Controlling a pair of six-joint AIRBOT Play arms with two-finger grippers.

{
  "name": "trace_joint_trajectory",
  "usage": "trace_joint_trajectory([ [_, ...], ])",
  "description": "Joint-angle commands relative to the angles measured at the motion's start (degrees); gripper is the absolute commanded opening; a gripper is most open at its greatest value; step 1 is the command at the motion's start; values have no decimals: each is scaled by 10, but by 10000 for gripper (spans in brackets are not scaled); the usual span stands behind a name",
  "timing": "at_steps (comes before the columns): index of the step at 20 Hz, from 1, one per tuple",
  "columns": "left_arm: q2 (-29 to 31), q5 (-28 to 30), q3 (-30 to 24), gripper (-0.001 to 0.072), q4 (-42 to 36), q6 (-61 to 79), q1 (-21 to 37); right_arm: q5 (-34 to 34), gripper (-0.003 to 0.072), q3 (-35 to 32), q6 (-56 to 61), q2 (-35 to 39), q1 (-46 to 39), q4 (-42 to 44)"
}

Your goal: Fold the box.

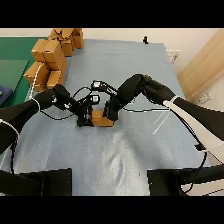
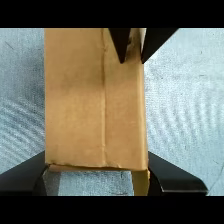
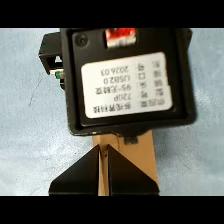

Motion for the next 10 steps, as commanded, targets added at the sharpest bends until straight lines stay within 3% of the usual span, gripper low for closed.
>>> trace_joint_trajectory([
  [1,0,0,0,53,1,1,0,-2,39,0,1,12,1,5],
  [10,0,0,0,54,0,1,0,-4,21,0,1,-2,1,6],
])
